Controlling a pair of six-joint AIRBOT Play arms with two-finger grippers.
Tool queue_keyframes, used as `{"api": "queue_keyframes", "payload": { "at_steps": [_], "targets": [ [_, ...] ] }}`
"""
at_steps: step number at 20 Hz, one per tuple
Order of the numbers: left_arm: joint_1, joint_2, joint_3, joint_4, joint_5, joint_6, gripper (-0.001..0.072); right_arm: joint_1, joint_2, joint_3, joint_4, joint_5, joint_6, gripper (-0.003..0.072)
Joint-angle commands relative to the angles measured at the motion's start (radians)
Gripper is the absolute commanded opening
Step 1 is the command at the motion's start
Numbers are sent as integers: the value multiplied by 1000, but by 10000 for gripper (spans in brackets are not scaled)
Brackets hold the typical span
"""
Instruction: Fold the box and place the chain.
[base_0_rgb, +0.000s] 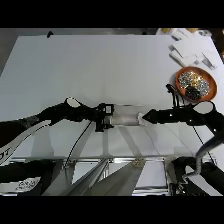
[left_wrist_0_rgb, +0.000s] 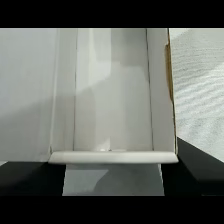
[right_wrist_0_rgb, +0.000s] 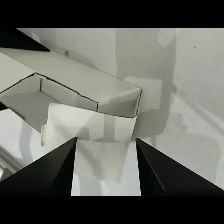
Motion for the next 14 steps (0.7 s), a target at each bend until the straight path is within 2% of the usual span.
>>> {"api": "queue_keyframes", "payload": {
  "at_steps": [1,6,8,12,14],
  "targets": [
    [0,0,0,0,1,0,111,77,-3,-1,-19,-63,50,444],
    [0,0,0,0,1,0,111,174,-3,3,-68,-150,240,445],
    [0,0,0,0,0,0,111,213,-3,28,-146,-167,373,445],
    [0,0,0,0,0,0,111,294,-14,101,-397,-159,635,442],
    [0,0,0,0,0,0,111,325,-31,116,-434,-164,703,441]
  ]
}}
